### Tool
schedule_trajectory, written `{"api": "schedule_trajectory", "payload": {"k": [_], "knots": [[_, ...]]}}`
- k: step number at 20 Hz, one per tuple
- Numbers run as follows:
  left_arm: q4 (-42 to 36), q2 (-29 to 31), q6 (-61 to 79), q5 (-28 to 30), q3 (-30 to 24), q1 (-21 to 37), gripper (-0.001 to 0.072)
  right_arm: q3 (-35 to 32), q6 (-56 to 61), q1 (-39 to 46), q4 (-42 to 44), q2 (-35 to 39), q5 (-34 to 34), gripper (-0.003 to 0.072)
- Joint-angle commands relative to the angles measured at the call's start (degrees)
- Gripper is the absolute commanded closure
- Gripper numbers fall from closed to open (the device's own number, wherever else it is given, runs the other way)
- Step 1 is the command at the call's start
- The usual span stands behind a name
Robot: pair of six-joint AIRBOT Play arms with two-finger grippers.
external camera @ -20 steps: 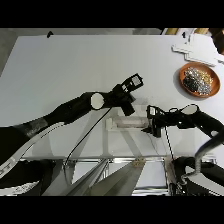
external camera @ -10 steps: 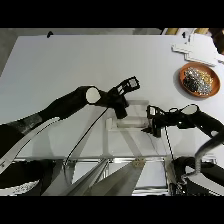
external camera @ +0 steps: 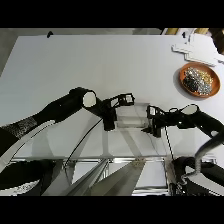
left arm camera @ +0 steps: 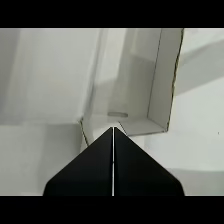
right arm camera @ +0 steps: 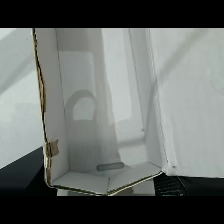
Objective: Fold the box and place the chain.
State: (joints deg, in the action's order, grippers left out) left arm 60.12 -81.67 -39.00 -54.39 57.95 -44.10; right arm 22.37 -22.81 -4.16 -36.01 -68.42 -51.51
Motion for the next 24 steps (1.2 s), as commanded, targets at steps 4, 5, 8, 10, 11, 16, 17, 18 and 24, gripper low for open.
{"api": "schedule_trajectory", "payload": {"k": [4, 5, 8, 10, 11, 16, 17, 18, 24], "knots": [[4.81, 0.81, -2.34, -7.34, -1.49, 1.79, 0.0706, 0.02, 0.00, 0.00, 0.02, -0.02, 0.00, 0.0328], [6.03, 1.18, -2.67, -8.92, -1.49, 2.23, 0.0706, 0.02, 0.00, 0.00, 0.02, -0.02, -0.02, 0.0328], [8.33, 1.49, -1.07, -10.58, -2.19, 3.48, 0.0623, 0.02, 0.00, 0.00, 0.02, -0.02, 0.00, 0.0328], [7.45, 1.42, 6.32, -7.34, -3.67, 3.45, 0.0415, 0.02, 0.00, 0.00, 0.02, -0.02, -0.02, 0.0328], [5.77, 1.36, 11.23, -5.35, -4.26, 3.28, 0.0416, 0.02, 0.02, 0.00, 0.02, -0.02, -0.02, 0.0328], [-3.23, -0.72, 23.21, 2.54, -4.81, 3.26, 0.0415, 0.02, 0.00, 0.00, 0.02, -0.02, -0.02, 0.0328], [-3.61, -1.16, 23.47, 4.00, -4.81, 3.19, 0.0415, 0.02, 0.00, 0.00, 0.02, -0.02, -0.02, 0.0328], [-3.82, -1.49, 23.50, 5.22, -4.81, 2.95, 0.0415, 0.02, 0.00, 0.00, 0.02, -0.02, -0.02, 0.0328], [-4.24, -3.19, 23.58, 6.19, -4.79, 0.39, 0.0421, 0.02, 0.00, 0.00, 0.02, -0.02, 0.00, 0.0328]]}}
